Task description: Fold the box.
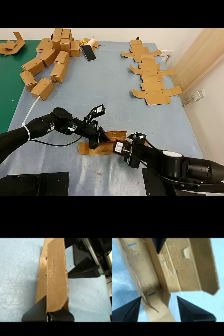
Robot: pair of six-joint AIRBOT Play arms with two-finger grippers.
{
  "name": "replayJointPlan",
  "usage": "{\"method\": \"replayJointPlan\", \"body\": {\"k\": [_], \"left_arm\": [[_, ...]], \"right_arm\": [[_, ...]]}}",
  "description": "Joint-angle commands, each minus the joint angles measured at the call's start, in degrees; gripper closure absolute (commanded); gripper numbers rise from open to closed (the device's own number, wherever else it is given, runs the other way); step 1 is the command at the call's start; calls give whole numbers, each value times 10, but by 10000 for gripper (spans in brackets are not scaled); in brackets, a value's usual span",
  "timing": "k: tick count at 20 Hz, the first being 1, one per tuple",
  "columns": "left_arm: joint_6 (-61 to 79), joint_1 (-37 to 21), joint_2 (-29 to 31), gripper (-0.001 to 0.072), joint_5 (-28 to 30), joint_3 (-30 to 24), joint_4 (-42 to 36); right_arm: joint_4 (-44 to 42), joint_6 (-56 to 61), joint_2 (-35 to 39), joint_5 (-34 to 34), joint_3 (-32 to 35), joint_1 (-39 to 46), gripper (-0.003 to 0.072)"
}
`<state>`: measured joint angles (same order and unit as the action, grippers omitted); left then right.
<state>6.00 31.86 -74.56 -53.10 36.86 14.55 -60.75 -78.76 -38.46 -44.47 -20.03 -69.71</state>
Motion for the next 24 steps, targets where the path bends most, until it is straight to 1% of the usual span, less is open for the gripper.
{"method": "replayJointPlan", "body": {"k": [1, 3, 5, 7, 9, 10, 16, 21, 24], "left_arm": [[0, 0, 0, 700, 0, 0, 0], [0, 0, 0, 700, 0, 0, 0], [0, 0, 0, 700, 0, 0, 0], [0, 0, 0, 700, 0, 0, 0], [0, 0, 0, 700, 0, 0, 0], [0, 0, 0, 700, 0, 0, 0], [0, 0, 0, 700, 0, 0, 0], [0, 0, 0, 699, 0, 0, 0], [0, 0, 0, 700, 0, 0, 0]], "right_arm": [[-217, -306, 24, 94, 8, 130, -28], [-388, -512, 23, 91, 8, 209, -29], [-523, -681, 14, 88, 8, 280, -29], [-609, -771, -10, 73, 8, 337, -29], [-669, -846, -38, 48, 7, 365, -28], [-684, -862, -51, 41, 7, 370, -28], [-695, -875, -110, 46, 7, 387, -28], [-695, -875, -120, 49, 7, 387, -25], [-681, -876, -121, 46, 7, 387, -24]]}}
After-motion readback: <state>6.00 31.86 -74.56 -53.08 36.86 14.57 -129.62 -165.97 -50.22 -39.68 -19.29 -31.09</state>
